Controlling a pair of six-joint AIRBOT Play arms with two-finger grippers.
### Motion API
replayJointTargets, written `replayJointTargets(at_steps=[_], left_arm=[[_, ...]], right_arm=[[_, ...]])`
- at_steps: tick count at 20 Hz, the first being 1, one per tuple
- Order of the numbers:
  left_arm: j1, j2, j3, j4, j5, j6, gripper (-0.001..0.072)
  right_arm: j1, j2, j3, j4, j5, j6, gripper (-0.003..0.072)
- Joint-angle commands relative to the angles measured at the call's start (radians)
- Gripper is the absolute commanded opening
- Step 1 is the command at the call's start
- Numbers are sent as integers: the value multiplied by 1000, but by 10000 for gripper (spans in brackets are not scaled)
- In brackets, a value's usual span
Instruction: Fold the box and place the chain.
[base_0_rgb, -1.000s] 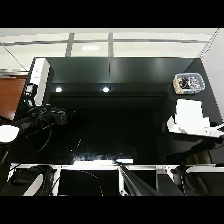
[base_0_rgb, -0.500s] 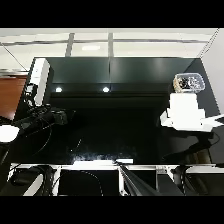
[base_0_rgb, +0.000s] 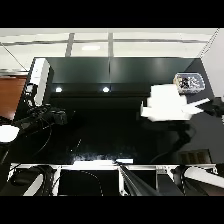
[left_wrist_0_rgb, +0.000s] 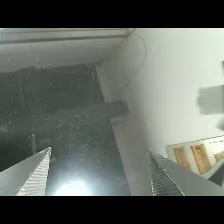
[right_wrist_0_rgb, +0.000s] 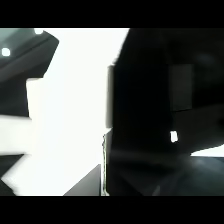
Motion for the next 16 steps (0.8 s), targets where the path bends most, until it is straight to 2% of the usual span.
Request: replayJointTargets(at_steps=[1, 4, 8, 10, 13, 16], left_arm=[[0, -1, 0, 0, -34, -13, 720], [0, -1, 0, 0, -54, -13, 720], [0, -1, 0, -21, -58, -12, 720], [0, -1, 0, -73, -57, -12, 720], [-15, -21, 0, -139, -56, -11, 720], [-92, -102, 0, -157, -33, -8, 720]], right_arm=[[186, 187, -136, 92, -132, 27, 15], [359, 339, -261, 161, -209, 27, 16], [569, 529, -486, 264, -426, -51, 15], [666, 560, -563, 319, -523, -89, 16], [816, 559, -616, 338, -679, -91, 16], [950, 559, -623, 338, -750, -91, 16]])
